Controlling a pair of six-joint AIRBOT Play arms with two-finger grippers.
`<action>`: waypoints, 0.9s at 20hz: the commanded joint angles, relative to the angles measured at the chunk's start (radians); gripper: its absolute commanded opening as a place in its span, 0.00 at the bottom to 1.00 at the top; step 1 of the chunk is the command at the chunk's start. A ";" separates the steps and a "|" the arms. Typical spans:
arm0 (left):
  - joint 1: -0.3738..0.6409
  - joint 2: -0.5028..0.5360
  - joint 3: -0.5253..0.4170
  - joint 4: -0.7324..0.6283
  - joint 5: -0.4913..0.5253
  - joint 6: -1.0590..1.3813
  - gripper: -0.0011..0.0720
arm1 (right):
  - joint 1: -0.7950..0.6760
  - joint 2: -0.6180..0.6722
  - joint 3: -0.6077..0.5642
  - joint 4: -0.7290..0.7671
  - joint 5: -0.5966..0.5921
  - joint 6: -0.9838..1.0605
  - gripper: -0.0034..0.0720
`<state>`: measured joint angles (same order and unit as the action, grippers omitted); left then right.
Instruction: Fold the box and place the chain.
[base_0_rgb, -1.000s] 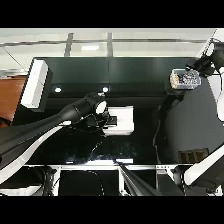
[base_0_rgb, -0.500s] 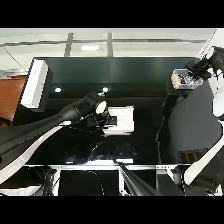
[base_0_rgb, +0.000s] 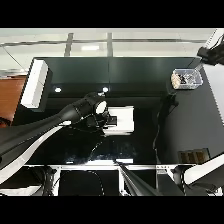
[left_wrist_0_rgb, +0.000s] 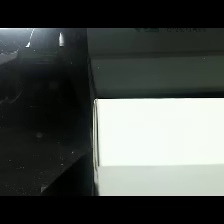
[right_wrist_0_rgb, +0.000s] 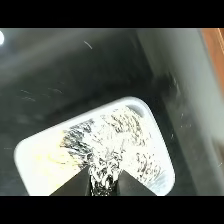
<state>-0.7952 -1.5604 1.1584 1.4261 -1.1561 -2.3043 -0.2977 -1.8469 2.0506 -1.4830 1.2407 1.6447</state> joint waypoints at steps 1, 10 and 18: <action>0.000 0.000 0.000 0.000 0.000 0.000 0.05 | -0.028 0.140 -0.005 0.119 -0.031 -0.111 0.06; 0.000 0.000 0.000 0.000 -0.001 0.000 0.05 | -0.138 0.510 -0.095 0.594 -0.003 -0.253 0.06; 0.000 0.000 0.000 0.000 -0.008 0.000 0.05 | -0.056 0.729 -0.105 0.741 0.076 -0.250 0.06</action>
<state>-0.7952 -1.5608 1.1584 1.4265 -1.1625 -2.3039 -0.3985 -1.1946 1.9526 -0.7860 1.2823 1.3952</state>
